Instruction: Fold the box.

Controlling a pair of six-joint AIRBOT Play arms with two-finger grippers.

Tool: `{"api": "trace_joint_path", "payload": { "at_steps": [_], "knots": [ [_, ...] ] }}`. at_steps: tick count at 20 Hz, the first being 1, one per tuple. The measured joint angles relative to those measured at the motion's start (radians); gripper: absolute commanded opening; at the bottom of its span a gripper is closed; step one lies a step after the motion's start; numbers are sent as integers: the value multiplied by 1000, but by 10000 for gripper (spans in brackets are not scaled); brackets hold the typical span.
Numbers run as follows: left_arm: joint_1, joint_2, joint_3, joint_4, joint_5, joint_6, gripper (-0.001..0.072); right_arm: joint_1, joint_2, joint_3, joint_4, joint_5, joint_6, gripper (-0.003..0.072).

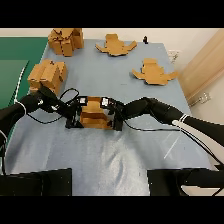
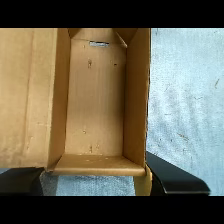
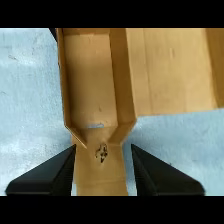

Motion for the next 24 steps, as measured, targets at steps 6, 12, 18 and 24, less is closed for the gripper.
{"api": "trace_joint_path", "payload": {
  "at_steps": [6,12,18,24],
  "knots": [
    [0,0,0,0,0,0,226,23,-7,0,26,23,-12,290],
    [0,0,0,0,0,0,226,32,-29,0,65,53,-13,290],
    [0,0,0,0,0,0,226,50,-52,4,97,106,-13,167],
    [0,0,0,0,0,0,226,51,-58,6,110,122,-13,174]
  ]
}}
